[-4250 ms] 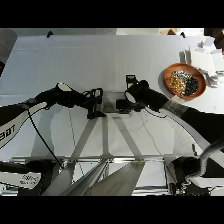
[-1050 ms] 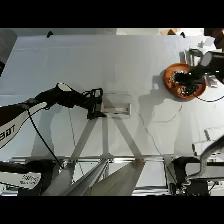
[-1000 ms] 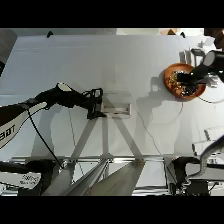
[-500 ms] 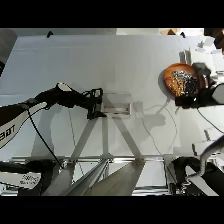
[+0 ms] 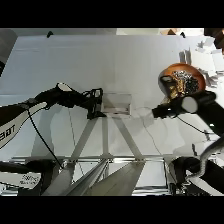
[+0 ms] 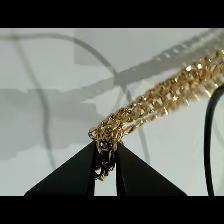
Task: Fold the box and place the chain.
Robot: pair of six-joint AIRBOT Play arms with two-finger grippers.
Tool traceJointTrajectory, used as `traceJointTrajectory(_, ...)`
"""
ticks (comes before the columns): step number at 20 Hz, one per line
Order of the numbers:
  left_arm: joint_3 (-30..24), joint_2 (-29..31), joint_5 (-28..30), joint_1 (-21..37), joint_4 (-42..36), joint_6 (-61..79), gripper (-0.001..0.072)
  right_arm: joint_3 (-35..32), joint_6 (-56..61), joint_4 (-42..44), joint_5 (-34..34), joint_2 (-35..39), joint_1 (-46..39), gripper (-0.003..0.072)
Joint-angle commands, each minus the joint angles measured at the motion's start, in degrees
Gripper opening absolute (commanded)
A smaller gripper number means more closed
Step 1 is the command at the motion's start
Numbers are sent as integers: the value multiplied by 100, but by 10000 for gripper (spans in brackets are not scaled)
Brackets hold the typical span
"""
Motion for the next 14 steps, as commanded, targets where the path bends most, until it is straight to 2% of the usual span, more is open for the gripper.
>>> traceJointTrajectory(1,2,4,2,4,2,0,393,339,149,59,-531,-697,909,8)
traceJointTrajectory(4,2,4,2,4,2,0,393,874,439,59,-693,-1019,1143,7)
traceJointTrajectory(11,2,4,2,4,2,0,393,1707,210,125,-870,-1016,1628,7)
traceJointTrajectory(14,2,4,0,4,2,0,393,1923,192,444,-1287,-1023,1676,8)
